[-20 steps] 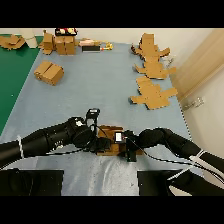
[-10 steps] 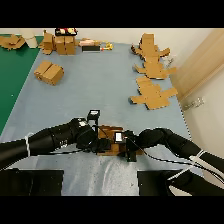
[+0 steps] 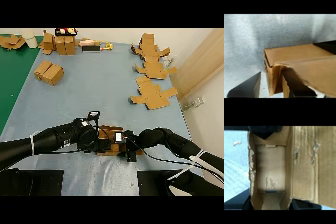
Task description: Fold the box.
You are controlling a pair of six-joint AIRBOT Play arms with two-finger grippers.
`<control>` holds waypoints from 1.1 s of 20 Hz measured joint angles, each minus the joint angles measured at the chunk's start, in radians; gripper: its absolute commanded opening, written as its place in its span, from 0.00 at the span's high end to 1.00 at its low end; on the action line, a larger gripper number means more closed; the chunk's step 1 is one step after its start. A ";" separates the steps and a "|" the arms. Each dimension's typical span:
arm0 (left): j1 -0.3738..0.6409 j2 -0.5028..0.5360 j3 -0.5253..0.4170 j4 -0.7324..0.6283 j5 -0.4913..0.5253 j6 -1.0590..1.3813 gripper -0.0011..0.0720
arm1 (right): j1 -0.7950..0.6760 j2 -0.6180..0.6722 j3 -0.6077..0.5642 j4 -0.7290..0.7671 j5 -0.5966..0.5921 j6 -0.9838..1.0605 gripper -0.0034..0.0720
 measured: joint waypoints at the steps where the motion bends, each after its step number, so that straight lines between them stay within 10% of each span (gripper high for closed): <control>1: 0.000 0.000 0.005 -0.002 -0.004 -0.002 0.48 | 0.000 0.000 0.000 0.000 0.000 0.000 0.37; 22: -0.010 -0.189 0.181 0.129 -0.179 -0.121 0.49 | 0.000 0.000 0.000 0.000 0.000 0.000 0.37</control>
